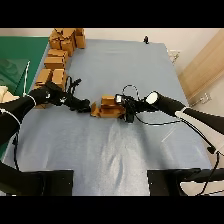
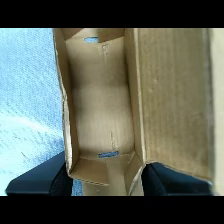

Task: Fold the box.

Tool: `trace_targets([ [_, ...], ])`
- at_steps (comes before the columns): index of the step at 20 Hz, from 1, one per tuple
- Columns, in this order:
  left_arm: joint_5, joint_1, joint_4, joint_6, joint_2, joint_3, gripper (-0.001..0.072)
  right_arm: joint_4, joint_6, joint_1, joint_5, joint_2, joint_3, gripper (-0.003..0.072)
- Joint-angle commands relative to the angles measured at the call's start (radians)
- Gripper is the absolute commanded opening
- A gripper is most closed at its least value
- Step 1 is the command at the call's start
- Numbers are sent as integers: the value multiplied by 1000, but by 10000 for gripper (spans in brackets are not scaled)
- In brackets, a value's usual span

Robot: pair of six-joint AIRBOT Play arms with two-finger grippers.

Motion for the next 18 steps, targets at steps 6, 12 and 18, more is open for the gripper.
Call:
trace_targets([
  [6, -76, -5, -149, 193, 31, 2, 19, 0, 0, 1, 2, 0, 0, 453],
  [12, -85, -3, -179, 253, 31, 2, 193, 0, 0, 1, 2, 0, 0, 452],
  [18, -112, -1, -192, 271, 30, 2, 193, 0, 0, 1, 2, 0, 0, 452],
])
